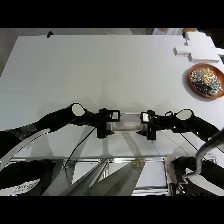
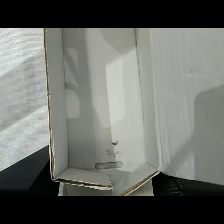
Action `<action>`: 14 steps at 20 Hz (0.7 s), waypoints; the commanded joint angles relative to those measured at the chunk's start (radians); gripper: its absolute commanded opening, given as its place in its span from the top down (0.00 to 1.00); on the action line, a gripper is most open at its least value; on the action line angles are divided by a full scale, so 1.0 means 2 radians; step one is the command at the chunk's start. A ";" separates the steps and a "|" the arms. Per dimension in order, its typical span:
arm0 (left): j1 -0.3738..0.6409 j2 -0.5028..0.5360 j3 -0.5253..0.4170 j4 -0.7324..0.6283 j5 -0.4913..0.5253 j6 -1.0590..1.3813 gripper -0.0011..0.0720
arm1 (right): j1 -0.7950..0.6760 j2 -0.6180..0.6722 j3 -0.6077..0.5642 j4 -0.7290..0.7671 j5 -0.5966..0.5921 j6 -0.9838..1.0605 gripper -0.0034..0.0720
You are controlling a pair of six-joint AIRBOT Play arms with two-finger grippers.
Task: Fold the box and place the chain.
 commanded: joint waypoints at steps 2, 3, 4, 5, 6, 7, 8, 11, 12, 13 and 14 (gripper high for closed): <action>0.000 0.000 0.000 0.000 0.000 0.000 0.74 | 0.000 0.000 0.000 0.000 0.001 0.001 0.54; 0.000 0.000 0.000 0.000 0.000 0.000 0.74 | 0.000 0.000 0.000 -0.002 0.001 0.001 0.53; 0.000 0.000 0.000 0.000 0.000 0.000 0.74 | 0.000 0.001 0.000 -0.007 -0.001 0.008 0.38; 0.000 0.000 0.000 0.000 0.000 0.000 0.74 | 0.000 0.001 0.000 -0.004 -0.005 0.023 0.10; 0.000 0.000 0.000 0.000 0.000 0.000 0.74 | -0.001 0.004 0.000 -0.002 -0.013 0.038 0.03; 0.000 0.000 0.000 0.000 0.000 0.000 0.74 | -0.004 0.008 0.000 -0.003 -0.014 0.046 0.03; 0.000 0.000 0.000 0.000 0.000 0.000 0.74 | -0.011 0.015 0.000 -0.006 -0.008 0.053 0.03; 0.000 0.000 0.000 0.000 0.000 0.000 0.74 | -0.037 0.055 0.000 -0.066 0.010 0.103 0.04; 0.000 0.000 0.000 0.000 0.000 0.000 0.74 | -0.048 0.074 0.000 -0.098 0.018 0.126 0.04; 0.000 0.000 0.000 0.000 0.000 0.000 0.74 | -0.060 0.094 0.000 -0.132 0.028 0.148 0.04; 0.000 0.000 0.000 0.000 0.000 0.000 0.74 | -0.070 0.113 0.000 -0.163 0.038 0.168 0.05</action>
